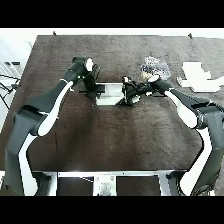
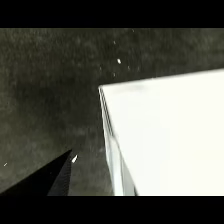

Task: Fold the box and place the chain.

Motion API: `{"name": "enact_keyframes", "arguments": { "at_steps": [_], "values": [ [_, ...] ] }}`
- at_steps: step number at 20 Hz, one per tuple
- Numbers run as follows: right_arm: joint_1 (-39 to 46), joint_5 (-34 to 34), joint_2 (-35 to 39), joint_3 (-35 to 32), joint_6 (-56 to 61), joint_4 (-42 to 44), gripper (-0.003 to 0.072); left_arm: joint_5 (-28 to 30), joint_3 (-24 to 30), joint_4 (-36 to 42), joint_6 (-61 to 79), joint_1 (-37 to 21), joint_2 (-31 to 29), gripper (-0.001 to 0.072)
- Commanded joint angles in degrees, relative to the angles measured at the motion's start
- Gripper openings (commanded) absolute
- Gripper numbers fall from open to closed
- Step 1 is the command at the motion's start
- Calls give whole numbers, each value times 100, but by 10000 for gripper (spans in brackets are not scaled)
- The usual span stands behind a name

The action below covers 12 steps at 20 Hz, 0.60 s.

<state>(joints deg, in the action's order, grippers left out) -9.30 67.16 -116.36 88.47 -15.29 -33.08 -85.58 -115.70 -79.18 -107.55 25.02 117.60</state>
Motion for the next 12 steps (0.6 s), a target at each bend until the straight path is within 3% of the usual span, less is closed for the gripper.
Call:
{"name": "enact_keyframes", "arguments": {
  "at_steps": [1,5,8,10,12],
  "values": [
    [-2,-2,-2,-2,2,7,509,-264,-24,-66,564,0,-229,441],
    [-2,-2,-2,-2,0,7,509,-470,-35,-96,1541,-170,-634,441],
    [-2,-2,-2,-2,2,7,509,-546,-37,101,3123,-470,-841,441],
    [-2,-2,-2,-2,0,7,509,-756,-39,667,4133,-870,-885,441],
    [-2,-2,-2,-2,2,7,509,-599,42,1648,4994,-1274,-881,440]
  ]
}}
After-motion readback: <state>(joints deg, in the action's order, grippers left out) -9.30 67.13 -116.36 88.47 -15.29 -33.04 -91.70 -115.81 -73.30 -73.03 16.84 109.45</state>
